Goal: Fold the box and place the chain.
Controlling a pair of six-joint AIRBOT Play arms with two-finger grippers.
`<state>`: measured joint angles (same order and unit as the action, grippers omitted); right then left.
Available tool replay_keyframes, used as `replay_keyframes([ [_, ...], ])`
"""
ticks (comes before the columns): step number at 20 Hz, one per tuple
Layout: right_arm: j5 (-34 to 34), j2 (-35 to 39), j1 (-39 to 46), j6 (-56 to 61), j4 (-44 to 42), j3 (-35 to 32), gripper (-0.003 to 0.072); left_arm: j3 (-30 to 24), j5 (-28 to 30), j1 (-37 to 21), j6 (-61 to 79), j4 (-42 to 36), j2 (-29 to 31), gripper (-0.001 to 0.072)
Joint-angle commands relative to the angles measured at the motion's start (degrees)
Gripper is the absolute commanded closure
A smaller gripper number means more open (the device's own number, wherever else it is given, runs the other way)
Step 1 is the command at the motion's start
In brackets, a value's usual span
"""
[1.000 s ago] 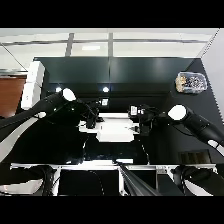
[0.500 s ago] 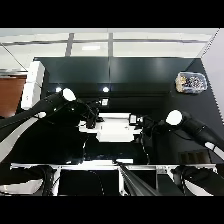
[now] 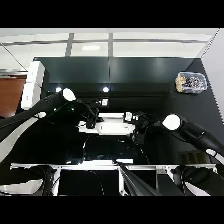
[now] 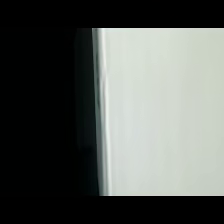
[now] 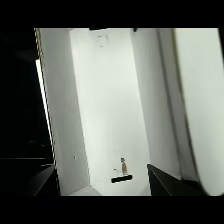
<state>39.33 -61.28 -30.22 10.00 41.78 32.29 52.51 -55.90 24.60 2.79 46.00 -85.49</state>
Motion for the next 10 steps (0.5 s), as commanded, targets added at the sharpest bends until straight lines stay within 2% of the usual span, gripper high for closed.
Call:
replay_keyframes([
  [1,-0.42,0.96,1.18,-4.61,0.46,0.15,0.0052,-0.02,-0.07,0.0,0.02,0.0,-0.02,0.0684],
  [4,-5.75,0.94,1.75,-4.5,0.46,0.15,0.0052,-0.02,-0.07,0.0,0.02,0.0,-0.02,0.0684],
  [10,-4.92,0.85,5.18,-4.7,0.61,0.13,0.0052,-0.02,-0.07,0.0,0.02,0.0,-0.02,0.0684],
])
